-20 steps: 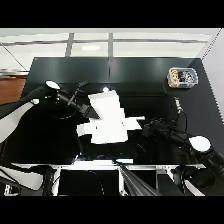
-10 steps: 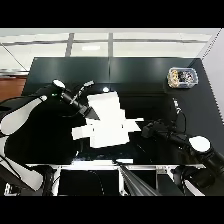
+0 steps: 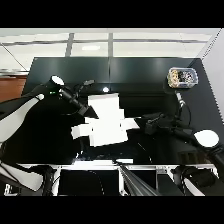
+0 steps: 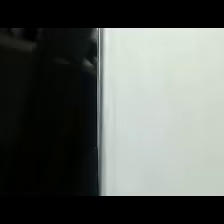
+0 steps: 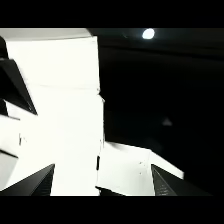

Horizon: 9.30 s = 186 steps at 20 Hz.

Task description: Fold the box and place the chain.

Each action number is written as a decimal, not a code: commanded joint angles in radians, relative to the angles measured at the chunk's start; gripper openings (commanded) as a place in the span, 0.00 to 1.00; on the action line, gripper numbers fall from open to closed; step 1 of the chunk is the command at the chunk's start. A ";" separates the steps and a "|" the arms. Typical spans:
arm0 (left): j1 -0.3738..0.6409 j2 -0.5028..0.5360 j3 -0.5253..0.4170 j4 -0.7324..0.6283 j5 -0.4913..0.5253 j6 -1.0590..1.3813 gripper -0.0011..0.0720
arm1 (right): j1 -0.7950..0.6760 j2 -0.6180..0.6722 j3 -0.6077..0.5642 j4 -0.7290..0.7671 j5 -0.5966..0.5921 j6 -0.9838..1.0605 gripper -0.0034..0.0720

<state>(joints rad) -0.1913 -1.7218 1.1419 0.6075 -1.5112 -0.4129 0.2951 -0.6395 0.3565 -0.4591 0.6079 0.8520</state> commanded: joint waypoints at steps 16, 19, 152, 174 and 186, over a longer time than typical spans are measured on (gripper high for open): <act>-0.304 0.243 -0.299 0.014 0.687 0.499 0.05 | 0.127 -0.032 0.040 -0.568 0.177 -0.131 0.96; -0.303 0.221 -0.299 0.018 0.666 0.499 0.05 | 0.177 -0.032 -0.003 -0.562 0.109 -0.132 0.96; -0.281 0.271 -0.224 0.081 0.497 0.432 0.79 | 0.112 -0.606 0.174 -0.140 0.060 -1.035 0.49; -0.308 0.489 -0.299 0.048 0.668 -0.160 0.06 | 0.112 -0.606 0.174 -0.140 0.017 -1.028 0.49; -0.301 0.332 -0.259 0.090 0.837 -0.084 0.06 | 0.112 -0.605 0.174 -0.140 0.036 -1.028 0.49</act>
<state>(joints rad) -0.4934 -1.3346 0.8730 0.6956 -0.7208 -0.5106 0.4068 -1.2453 0.5308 -0.5995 0.6342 -0.1761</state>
